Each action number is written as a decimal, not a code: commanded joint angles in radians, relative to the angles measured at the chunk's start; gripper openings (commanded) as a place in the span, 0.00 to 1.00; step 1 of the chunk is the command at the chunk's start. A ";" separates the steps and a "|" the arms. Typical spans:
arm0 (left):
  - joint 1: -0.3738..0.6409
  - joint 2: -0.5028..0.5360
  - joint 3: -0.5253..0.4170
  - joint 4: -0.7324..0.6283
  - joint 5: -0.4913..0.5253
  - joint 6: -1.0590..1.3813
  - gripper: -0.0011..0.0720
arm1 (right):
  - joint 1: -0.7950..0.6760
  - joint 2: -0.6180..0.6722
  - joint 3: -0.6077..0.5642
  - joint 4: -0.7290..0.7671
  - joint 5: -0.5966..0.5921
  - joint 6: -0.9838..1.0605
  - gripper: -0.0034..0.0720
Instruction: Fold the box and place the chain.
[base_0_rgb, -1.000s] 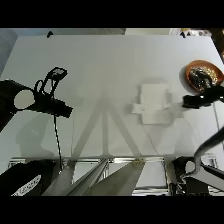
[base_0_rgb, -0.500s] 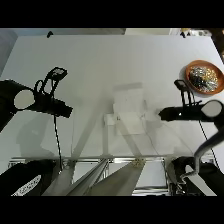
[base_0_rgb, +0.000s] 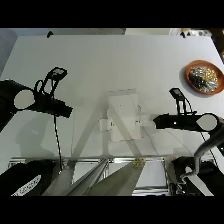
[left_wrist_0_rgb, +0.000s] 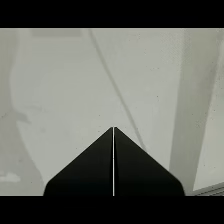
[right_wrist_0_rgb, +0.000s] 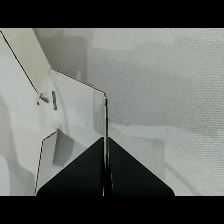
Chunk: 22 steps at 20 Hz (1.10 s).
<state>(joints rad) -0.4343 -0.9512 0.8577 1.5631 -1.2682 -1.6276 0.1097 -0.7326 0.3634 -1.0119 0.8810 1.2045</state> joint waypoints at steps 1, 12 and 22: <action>0.001 0.001 0.000 -0.003 0.037 0.000 0.03 | 0.005 0.003 -0.003 0.002 -0.003 0.003 0.07; -0.004 -0.004 0.000 -0.356 0.148 0.230 0.52 | 0.005 0.003 -0.003 0.002 -0.002 0.003 0.07; 0.030 -0.386 0.001 -1.012 0.208 1.033 0.91 | 0.005 0.003 -0.003 0.003 0.001 0.003 0.07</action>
<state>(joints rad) -0.4248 -1.2160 0.8577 0.7250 -1.0706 -0.8196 0.1131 -0.7300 0.3607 -1.0092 0.8814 1.2072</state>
